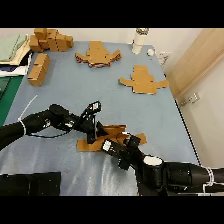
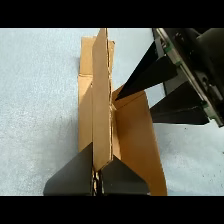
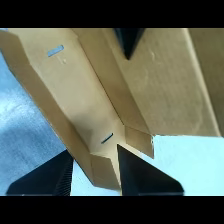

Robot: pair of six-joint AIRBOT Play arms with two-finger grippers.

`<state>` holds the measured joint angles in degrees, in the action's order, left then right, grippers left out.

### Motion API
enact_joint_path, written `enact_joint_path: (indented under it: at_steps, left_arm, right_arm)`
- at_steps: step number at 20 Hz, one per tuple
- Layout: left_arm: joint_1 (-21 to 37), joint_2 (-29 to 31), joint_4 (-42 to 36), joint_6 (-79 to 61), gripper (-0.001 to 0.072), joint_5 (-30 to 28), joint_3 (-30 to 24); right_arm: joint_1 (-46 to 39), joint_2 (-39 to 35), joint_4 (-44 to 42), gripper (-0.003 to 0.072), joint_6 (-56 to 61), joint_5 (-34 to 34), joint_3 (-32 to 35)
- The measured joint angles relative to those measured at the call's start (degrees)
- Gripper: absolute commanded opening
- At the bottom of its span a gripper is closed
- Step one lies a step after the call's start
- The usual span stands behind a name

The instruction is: Fold the box.

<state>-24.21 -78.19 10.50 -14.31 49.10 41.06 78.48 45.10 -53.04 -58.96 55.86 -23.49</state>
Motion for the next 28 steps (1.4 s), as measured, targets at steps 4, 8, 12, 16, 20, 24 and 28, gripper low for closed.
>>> enact_joint_path:
  at_steps: [4,8,12,16,20,24,28]
  left_arm:
    - [0.0,0.0,0.0,0.02,0.0014,0.07,-0.02]
    - [0.0,0.0,-0.02,0.0,0.0014,0.07,-0.02]
    - [0.0,0.0,-0.02,0.0,0.0014,0.09,-0.02]
    - [0.02,0.0,0.0,0.0,0.0014,0.13,-0.02]
    - [0.02,0.0,0.0,0.02,0.0014,0.15,-0.02]
    - [0.0,0.0,0.0,0.0,0.0014,0.17,-0.02]
    - [0.0,0.0,0.0,0.02,0.0014,0.17,-0.02]
  right_arm:
    - [-0.87,-0.48,0.39,0.0717,0.85,1.14,0.28]
    - [-2.91,-3.17,0.07,0.0717,-2.23,1.2,0.61]
    - [-5.46,-6.27,-0.35,0.0717,-6.43,0.26,1.66]
    - [-11.89,-8.72,-5.35,0.0717,-17.49,-3.21,2.47]
    - [-24.46,-9.75,-18.53,0.0717,-39.82,-9.62,2.69]
    - [-38.58,-8.85,-39.26,0.0717,-68.7,-12.5,2.69]
    - [-48.26,-4.22,-56.3,0.0717,-89.29,-11.34,2.64]
